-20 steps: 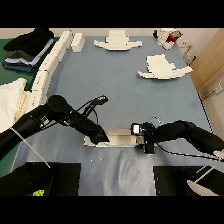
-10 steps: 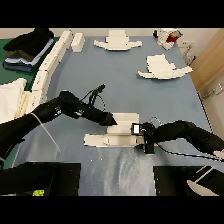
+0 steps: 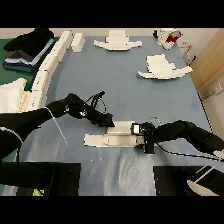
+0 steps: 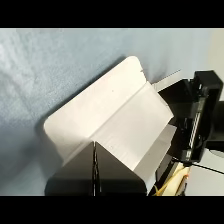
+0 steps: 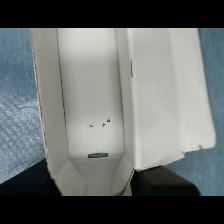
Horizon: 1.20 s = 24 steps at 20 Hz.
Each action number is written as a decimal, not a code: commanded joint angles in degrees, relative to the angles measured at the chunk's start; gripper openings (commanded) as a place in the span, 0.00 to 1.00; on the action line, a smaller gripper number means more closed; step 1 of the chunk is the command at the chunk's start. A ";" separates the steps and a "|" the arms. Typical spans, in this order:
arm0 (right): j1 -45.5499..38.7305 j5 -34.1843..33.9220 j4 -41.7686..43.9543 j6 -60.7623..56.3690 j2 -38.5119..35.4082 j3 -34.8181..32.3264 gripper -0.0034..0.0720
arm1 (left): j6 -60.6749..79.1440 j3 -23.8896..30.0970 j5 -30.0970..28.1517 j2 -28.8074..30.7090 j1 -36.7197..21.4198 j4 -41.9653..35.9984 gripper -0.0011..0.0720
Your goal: Fold the box.
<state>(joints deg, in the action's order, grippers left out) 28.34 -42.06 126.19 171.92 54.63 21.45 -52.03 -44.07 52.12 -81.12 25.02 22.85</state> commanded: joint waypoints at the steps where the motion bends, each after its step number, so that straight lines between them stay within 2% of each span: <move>1: -0.02 0.00 0.00 0.00 0.04 0.02 0.61 | 3.98 -2.69 1.66 1.88 -0.11 0.02 0.03; 4: 0.00 0.00 0.02 0.00 0.04 0.02 0.61 | 6.82 -3.28 1.99 9.53 -0.09 2.49 0.03; 7: 0.00 0.00 0.02 0.00 0.04 0.02 0.61 | 7.78 -2.99 3.02 19.26 0.76 11.52 0.03; 11: 0.00 0.00 0.00 0.00 0.04 0.02 0.61 | 8.17 0.66 2.91 30.21 6.91 23.56 0.03; 15: 0.00 0.00 0.02 0.00 0.04 0.02 0.61 | 8.48 4.96 2.03 37.79 13.49 32.54 0.03; 18: -0.02 0.00 0.02 0.00 0.04 0.02 0.61 | 21.16 9.46 2.38 40.33 11.67 31.61 0.04; 19: -0.02 0.00 0.02 0.00 0.04 0.02 0.61 | 25.14 11.08 2.49 40.30 10.21 29.94 0.29; 20: 0.00 0.00 0.02 0.00 0.04 0.02 0.61 | 28.30 12.74 2.05 40.11 8.68 27.76 0.83; 21: -0.02 0.00 0.02 0.00 0.04 0.02 0.61 | 31.67 14.23 1.92 39.54 7.08 26.01 0.98; 24: -0.02 0.00 0.02 0.00 0.04 0.02 0.61 | 41.38 17.18 1.11 36.24 5.14 24.24 0.98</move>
<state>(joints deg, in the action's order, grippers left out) 28.34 -42.09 126.19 171.94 54.63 21.45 -21.67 -29.95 54.04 -43.22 32.05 49.19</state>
